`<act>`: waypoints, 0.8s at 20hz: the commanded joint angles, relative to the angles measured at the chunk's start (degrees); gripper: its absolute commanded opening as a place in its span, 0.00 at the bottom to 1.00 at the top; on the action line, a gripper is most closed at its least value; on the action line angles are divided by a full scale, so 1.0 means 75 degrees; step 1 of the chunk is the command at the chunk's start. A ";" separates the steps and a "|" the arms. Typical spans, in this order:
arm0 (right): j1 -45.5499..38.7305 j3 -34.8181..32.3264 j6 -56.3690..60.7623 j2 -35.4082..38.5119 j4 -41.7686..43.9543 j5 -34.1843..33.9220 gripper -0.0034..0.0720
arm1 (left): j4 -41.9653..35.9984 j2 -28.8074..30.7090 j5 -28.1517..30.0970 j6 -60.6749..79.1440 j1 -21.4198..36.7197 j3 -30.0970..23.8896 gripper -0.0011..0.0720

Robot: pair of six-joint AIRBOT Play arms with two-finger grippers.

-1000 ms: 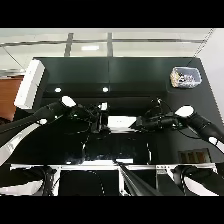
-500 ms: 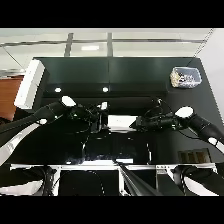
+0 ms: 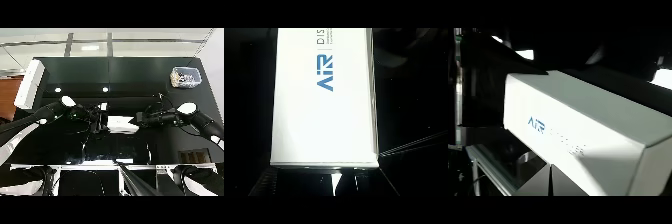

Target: Fold the box and place the chain.

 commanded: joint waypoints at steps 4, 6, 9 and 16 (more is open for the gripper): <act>0.0003 0.0023 0.0799 -0.0017 -0.1381 -0.0391 0.07 | -0.0020 0.0000 0.0050 -0.0006 0.0000 0.0006 0.57; 0.0003 0.0023 0.0851 -0.0017 -0.1495 -0.0388 0.06 | -0.0020 0.0000 0.0050 -0.0006 0.0003 0.0006 0.57; 0.0000 0.0096 0.0822 -0.0006 -0.1518 -0.0152 0.06 | -0.0020 0.0000 0.0044 -0.0006 0.0006 0.0006 0.57; -0.0711 0.2232 0.0764 0.1075 -0.2771 0.2116 0.06 | 0.0029 0.0344 -0.0271 -0.0303 0.0099 0.0009 0.99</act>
